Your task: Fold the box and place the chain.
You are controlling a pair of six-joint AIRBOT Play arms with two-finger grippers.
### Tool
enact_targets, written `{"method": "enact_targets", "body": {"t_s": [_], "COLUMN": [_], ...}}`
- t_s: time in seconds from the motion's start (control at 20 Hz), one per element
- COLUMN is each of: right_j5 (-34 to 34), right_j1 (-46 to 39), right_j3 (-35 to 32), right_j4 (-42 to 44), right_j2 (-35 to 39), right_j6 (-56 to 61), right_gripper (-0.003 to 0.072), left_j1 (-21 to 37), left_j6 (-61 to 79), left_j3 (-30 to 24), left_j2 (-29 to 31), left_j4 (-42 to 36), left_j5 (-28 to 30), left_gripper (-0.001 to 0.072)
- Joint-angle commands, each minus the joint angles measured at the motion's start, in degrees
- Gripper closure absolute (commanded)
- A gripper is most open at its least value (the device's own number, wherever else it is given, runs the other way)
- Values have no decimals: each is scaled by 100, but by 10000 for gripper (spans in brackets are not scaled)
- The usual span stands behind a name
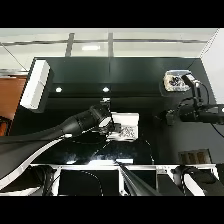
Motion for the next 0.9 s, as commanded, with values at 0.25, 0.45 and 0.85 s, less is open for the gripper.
{"method": "enact_targets", "body": {"t_s": [0.25,0.45,0.85], "right_j5": [-109,-212,-284], "right_j1": [-256,-256,-256], "right_j3": [33,33,33], "right_j4": [-138,-138,-138], "right_j2": [28,28,28], "right_j6": [83,83,83], "right_gripper": [116,116,116], "left_j1": [-4,-7,1438], "left_j6": [-72,1003,3324], "left_j3": [439,424,-1010], "left_j2": [310,949,2785], "left_j4": [385,885,-308], "left_j5": [-326,-949,-658], "left_gripper": [72,73,73]}}
